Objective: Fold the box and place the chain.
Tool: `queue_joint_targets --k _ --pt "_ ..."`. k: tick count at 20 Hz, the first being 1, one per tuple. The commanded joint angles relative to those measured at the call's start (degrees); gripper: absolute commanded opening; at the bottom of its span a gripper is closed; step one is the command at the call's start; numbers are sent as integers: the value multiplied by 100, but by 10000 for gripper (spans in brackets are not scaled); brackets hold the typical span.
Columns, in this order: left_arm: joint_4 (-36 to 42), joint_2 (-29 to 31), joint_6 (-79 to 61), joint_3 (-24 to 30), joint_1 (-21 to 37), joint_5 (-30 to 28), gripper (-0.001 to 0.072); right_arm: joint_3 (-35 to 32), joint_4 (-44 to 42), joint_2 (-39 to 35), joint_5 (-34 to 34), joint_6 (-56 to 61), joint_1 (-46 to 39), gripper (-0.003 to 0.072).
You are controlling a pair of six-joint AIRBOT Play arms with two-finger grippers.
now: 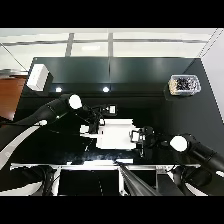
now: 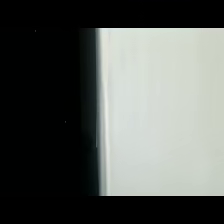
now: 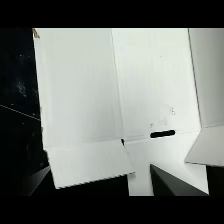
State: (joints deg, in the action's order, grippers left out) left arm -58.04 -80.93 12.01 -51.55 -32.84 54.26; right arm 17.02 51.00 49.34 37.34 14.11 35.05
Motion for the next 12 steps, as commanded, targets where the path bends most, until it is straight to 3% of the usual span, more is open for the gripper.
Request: queue_joint_targets --k 1,6,12 --pt "0 -2 2 4 0 -2 32 2 -24 140 -345 -2 118 720" --pt "0 -2 0 4 0 0 32 13 -24 188 -811 -2 503 720" --pt "0 -2 2 4 0 2 32 52 -151 188 -796 24 533 720"
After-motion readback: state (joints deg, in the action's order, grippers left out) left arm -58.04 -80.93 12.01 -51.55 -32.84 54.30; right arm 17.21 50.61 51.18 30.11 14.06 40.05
